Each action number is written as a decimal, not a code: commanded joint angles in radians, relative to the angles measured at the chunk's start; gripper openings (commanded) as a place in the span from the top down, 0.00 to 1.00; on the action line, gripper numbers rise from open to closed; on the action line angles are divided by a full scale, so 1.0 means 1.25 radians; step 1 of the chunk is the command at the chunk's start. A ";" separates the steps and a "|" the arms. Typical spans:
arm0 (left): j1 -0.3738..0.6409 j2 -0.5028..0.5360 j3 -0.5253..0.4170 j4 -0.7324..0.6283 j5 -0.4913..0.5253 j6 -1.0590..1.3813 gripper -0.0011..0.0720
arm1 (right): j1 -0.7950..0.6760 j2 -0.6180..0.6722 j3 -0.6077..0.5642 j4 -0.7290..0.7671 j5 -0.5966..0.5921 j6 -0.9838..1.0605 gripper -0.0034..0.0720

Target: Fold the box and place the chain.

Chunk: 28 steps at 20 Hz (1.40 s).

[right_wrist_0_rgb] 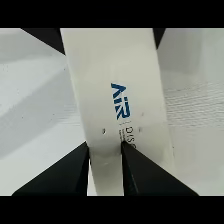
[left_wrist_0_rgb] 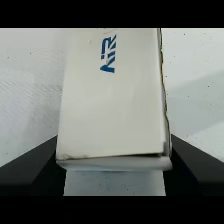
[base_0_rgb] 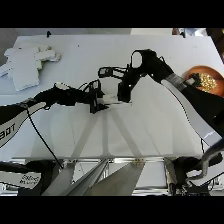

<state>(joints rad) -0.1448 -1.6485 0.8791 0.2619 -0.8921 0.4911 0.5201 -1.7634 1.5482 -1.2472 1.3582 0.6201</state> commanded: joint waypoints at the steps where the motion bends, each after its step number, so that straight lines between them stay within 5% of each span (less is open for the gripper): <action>1: 0.000 0.000 0.001 0.001 -0.002 -0.001 0.27 | 0.005 0.001 -0.016 -0.008 0.005 0.004 0.68; 4: 0.000 0.000 0.001 0.000 -0.002 -0.001 0.27 | 0.005 0.003 -0.016 -0.007 0.011 0.010 0.50; 14: 0.000 0.000 0.001 0.000 -0.002 -0.001 0.27 | 0.004 0.067 -0.016 0.019 0.000 0.076 0.52; 17: 0.000 0.000 0.001 0.001 -0.002 -0.001 0.27 | 0.004 0.066 -0.016 0.103 -0.015 0.135 0.91; 22: 0.000 0.000 0.001 0.000 -0.002 -0.001 0.27 | -0.011 0.064 -0.055 0.333 -0.116 0.144 0.93; 28: 0.000 0.000 0.001 0.001 -0.002 -0.001 0.27 | -0.014 0.064 -0.211 0.422 -0.255 0.155 0.93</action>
<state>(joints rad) -0.1452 -1.6485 0.8795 0.2623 -0.8944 0.4896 0.5045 -1.6829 1.3674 -0.8192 1.1427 0.8085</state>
